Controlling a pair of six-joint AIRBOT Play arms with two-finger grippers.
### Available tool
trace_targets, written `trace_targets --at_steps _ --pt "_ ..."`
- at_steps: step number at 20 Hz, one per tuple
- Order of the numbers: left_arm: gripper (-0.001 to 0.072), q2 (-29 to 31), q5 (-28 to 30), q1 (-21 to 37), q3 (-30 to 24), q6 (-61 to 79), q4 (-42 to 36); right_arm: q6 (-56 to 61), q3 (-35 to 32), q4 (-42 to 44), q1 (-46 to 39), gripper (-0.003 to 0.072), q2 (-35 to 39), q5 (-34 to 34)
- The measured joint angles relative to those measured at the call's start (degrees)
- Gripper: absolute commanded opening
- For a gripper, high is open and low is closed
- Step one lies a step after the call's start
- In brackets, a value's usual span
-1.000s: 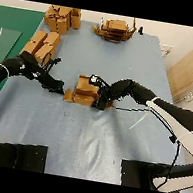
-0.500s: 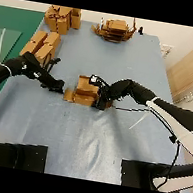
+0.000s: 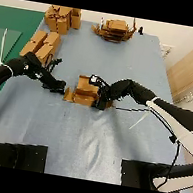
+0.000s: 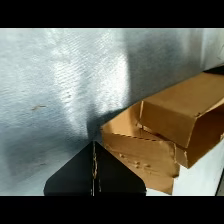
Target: Fold the box.
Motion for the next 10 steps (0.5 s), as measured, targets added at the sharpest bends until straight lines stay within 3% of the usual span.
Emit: trace_targets --at_steps 10 --pt "0.0045 1.0 -6.0 -1.3 3.5 5.9 -8.0 0.0 0.0 0.0 0.0 0.0156 0.0 0.2"
